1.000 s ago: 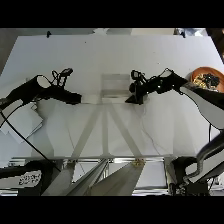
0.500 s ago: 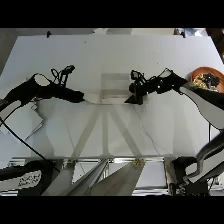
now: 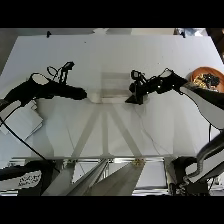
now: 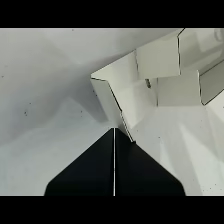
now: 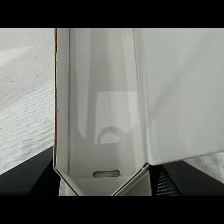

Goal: Fold the box and place the chain.

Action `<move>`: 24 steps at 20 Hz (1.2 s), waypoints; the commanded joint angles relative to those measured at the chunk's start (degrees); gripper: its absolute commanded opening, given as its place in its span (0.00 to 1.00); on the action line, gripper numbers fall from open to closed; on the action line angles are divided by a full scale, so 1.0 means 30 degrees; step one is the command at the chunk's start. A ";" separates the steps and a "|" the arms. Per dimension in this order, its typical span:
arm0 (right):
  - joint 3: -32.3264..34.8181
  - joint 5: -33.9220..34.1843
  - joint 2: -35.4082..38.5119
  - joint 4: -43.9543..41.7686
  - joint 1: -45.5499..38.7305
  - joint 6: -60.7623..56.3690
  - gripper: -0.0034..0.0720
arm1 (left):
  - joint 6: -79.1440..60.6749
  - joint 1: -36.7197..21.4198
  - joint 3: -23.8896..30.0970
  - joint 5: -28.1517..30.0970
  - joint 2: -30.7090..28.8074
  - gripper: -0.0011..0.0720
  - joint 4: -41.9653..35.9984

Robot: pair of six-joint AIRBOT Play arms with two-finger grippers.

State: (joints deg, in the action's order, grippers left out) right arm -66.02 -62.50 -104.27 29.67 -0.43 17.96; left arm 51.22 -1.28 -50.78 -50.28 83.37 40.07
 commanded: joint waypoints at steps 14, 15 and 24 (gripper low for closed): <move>-0.0007 -0.0015 0.0015 0.0015 0.0000 0.0015 0.65 | -0.3446 0.0816 -0.0007 0.0109 0.2273 0.02 -0.7023; -0.0007 -0.0015 0.0015 0.0015 0.0000 0.0015 0.65 | -0.3679 0.0816 -0.0007 0.0102 0.2273 0.04 -0.7621; -0.0007 -0.0015 0.0015 0.0015 0.0000 0.0015 0.65 | -0.5588 0.0838 -0.0007 -0.0546 0.2514 0.51 -0.8932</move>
State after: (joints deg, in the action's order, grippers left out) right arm -66.04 -62.65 -104.25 29.69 -0.45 18.02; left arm 36.16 1.15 -50.78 -51.11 90.52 14.61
